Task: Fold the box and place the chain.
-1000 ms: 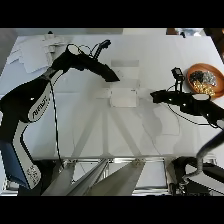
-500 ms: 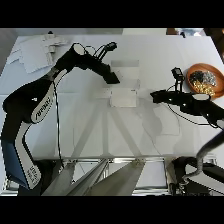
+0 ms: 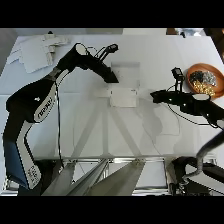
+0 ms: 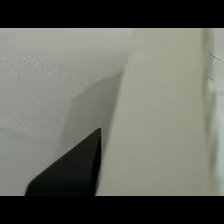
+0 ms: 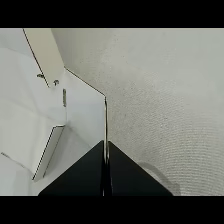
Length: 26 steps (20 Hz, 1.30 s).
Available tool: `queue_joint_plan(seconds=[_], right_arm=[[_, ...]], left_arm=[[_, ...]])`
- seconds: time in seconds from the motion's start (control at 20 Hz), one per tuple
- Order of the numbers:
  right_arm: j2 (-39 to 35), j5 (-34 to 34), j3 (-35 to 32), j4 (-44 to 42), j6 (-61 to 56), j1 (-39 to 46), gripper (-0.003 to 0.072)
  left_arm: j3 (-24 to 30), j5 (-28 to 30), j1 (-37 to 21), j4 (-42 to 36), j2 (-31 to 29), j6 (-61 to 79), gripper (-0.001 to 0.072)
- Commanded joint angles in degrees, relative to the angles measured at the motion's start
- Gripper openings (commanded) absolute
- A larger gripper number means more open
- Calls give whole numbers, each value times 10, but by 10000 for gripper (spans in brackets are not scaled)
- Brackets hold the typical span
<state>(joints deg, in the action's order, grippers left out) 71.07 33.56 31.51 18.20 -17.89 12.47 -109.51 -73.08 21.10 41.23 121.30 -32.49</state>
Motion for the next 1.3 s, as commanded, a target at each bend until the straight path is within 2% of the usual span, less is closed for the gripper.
queue_joint_plan(seconds=[0.0, 1.25], right_arm=[[0, 0, 0, 0, 0, 0, 13], [0, 0, 0, -2, 0, 0, 14]], left_arm=[[-1, -7, 1, -5, 2, 17, 13], [-1, -2, 1, -5, 2, 42, 14]])
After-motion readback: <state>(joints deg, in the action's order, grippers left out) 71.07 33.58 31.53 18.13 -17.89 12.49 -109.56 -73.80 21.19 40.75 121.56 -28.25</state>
